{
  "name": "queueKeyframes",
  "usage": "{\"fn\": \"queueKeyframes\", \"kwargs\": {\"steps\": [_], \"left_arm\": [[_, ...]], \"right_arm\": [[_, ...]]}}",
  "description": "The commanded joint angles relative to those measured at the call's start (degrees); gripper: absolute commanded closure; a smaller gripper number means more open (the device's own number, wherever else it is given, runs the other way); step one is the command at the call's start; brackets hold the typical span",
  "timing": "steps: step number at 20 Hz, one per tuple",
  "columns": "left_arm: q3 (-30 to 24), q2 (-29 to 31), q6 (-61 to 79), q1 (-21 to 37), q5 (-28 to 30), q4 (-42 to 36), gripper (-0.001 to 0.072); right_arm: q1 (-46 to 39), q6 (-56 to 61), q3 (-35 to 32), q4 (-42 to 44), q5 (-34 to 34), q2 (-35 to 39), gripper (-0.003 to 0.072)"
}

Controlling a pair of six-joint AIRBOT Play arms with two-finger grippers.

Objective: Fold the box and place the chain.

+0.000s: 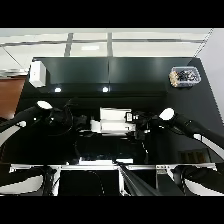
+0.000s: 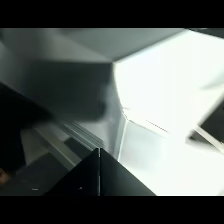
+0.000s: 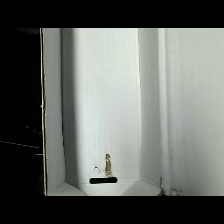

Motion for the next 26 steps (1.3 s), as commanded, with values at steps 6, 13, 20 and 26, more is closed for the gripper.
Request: {"fn": "queueKeyframes", "kwargs": {"steps": [6,13,20,26], "left_arm": [[4.15,-0.22,2.91,0.83,-5.97,-1.44,0.0199],[7.37,-0.22,1.99,-6.16,-2.03,-1.18,0.0255],[11.50,0.13,-9.35,-11.74,1.38,5.79,0.0352],[13.97,0.13,-15.63,-12.61,1.77,12.41,0.0352]], "right_arm": [[0.02,0.00,-0.02,-0.02,0.02,-0.04,0.0612],[0.02,0.00,-0.02,-0.02,0.02,-0.04,0.0611],[0.02,0.00,-0.02,-0.02,0.00,-0.04,0.0612],[0.02,0.00,-0.02,-0.02,0.00,-0.04,0.0612]]}}
